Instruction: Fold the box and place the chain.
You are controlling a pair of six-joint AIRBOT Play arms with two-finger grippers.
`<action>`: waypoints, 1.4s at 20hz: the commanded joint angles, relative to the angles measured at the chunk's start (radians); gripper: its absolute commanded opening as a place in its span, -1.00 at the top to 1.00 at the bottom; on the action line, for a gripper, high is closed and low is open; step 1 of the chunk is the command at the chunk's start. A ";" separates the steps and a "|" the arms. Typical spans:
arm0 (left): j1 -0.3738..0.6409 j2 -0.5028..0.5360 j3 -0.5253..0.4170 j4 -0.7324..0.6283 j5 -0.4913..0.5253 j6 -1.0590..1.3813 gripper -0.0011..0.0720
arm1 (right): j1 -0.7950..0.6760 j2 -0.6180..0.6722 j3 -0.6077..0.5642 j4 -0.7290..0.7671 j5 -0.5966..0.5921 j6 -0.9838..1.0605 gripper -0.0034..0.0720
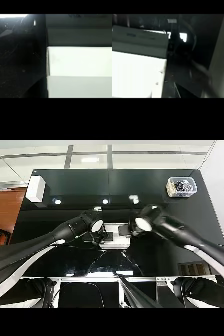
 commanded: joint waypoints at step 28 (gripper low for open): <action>0.001 -0.001 0.000 0.000 0.000 0.000 0.90 | -0.942 -0.865 0.966 0.041 -0.019 -0.189 -0.43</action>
